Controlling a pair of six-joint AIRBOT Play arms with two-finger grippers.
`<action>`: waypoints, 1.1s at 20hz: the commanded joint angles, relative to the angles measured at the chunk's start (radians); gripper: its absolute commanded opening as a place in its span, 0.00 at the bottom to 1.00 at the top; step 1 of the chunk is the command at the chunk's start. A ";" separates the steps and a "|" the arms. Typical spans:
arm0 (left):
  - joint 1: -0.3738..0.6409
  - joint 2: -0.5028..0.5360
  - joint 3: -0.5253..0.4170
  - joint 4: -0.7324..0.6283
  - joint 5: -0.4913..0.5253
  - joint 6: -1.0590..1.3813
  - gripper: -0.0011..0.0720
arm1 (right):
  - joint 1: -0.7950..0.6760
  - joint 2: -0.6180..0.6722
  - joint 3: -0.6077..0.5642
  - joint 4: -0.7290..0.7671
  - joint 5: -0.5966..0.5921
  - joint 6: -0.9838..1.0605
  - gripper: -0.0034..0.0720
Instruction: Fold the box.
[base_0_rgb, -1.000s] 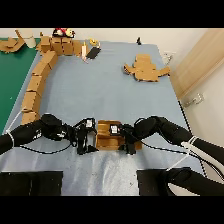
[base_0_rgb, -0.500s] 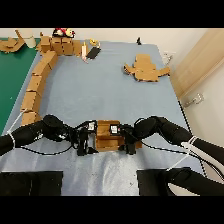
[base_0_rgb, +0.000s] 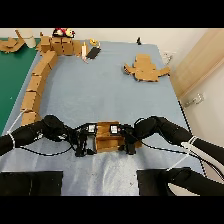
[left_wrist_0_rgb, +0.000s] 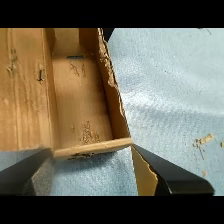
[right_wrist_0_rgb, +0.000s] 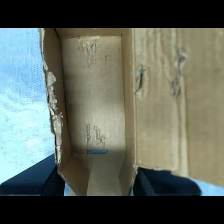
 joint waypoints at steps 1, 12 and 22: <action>0.000 0.001 0.000 -0.016 0.015 -0.002 1.00 | -0.001 0.000 0.000 0.000 0.000 0.000 0.65; -0.063 0.001 0.000 -0.015 0.147 -0.058 1.00 | -0.001 0.000 0.000 0.000 0.000 0.000 0.65; -0.081 0.001 0.000 0.000 0.168 -0.069 0.83 | -0.001 0.000 0.000 0.000 0.000 0.000 0.65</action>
